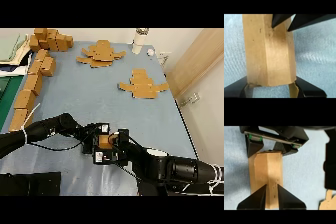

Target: Fold the box.

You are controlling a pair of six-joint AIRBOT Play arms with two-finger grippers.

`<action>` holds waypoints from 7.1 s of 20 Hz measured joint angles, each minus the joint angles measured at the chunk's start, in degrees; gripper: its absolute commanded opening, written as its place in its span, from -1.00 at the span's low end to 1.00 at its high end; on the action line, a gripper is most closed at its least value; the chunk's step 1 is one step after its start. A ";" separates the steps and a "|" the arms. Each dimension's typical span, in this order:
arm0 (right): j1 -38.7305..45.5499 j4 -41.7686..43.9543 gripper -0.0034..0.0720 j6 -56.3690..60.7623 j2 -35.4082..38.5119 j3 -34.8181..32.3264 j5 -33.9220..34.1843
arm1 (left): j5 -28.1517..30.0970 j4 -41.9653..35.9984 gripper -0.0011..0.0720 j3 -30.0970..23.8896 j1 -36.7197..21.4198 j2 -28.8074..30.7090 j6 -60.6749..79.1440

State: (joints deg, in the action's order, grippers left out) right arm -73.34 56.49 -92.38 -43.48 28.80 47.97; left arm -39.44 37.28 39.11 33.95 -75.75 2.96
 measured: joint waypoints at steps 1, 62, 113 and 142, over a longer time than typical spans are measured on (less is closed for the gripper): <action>0.00 -0.20 -0.38 0.00 0.11 0.02 0.09 | 0.00 0.00 -0.17 -0.02 0.00 0.00 0.00; 74.82 93.64 -0.91 -30.42 -19.08 10.69 26.84 | 0.00 -0.02 -0.17 0.00 0.00 0.00 -0.02; 70.84 105.83 -0.90 -47.60 -16.85 -13.35 21.33 | -0.02 -0.02 -0.17 -0.02 0.00 0.00 -0.02; 70.84 70.64 -0.90 -24.28 -28.20 25.18 2.93 | -0.02 0.00 -0.17 -0.02 0.00 0.00 0.00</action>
State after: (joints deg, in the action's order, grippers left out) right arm -2.50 127.13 -116.66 -71.68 53.98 50.89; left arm -39.46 37.28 39.09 33.95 -75.75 2.96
